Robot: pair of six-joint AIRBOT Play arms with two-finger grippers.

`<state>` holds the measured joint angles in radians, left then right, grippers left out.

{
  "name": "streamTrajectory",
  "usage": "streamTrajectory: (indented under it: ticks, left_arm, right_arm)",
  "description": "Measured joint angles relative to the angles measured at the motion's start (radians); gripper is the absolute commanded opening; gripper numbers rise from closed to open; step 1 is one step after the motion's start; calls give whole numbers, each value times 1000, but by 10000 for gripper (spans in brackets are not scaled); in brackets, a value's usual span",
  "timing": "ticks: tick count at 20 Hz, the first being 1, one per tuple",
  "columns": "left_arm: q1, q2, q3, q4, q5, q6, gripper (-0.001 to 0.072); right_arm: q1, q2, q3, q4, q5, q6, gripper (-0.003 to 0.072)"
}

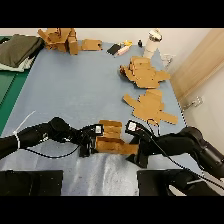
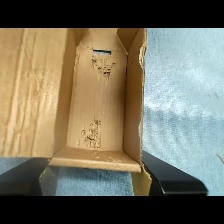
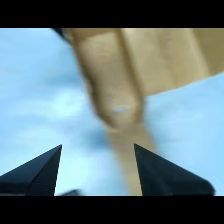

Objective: Fold the box.

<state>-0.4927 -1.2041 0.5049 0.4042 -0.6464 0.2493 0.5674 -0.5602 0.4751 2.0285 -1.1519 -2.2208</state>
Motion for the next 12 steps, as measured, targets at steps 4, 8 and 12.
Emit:
streamTrajectory:
  ticks: [4,8,12]
  left_arm:
    - [0,0,0,0,0,0,598]
    - [0,0,0,-2,1,0,598]
    - [0,0,0,-8,7,0,599]
  right_arm:
    - [2,45,-1,114,-65,256,713]
    - [2,56,-1,156,-13,554,712]
    - [2,60,-1,170,52,710,712]
